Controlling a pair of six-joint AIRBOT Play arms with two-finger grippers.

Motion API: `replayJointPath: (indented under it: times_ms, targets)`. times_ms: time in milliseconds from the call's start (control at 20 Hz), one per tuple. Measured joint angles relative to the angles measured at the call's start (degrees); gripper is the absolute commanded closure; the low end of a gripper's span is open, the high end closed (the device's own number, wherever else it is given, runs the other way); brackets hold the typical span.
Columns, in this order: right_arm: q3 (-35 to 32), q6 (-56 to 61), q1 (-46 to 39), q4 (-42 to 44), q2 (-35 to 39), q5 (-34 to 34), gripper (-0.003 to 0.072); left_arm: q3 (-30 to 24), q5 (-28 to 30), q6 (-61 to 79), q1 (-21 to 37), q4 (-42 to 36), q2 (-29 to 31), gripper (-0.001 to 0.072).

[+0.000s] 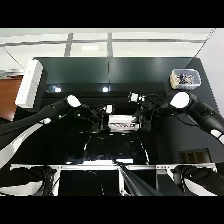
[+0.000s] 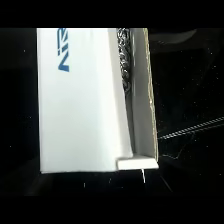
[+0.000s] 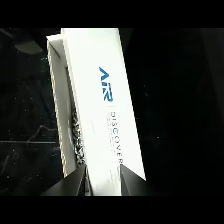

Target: Fold the box and place the chain.

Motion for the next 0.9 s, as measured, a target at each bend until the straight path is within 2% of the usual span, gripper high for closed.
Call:
replayJointPath:
  times_ms: [300, 400, 900]
  targets:
    - [-0.4, 0.3, 0.0, 0.0, -0.2, 1.0, 0.0456, 0.0, 0.0, 0.0, 0.0, 0.0, 0.0, 0.0304]
    - [-0.6, 0.4, 0.0, 0.0, -0.2, 1.5, 0.0405, 0.0, -0.1, 0.0, 0.0, 0.0, 0.0, 0.0304]
    - [-0.7, 0.6, 0.0, 0.0, -0.3, 2.5, 0.0404, 0.0, -0.1, 0.0, 0.0, 0.0, 0.0, 0.0304]
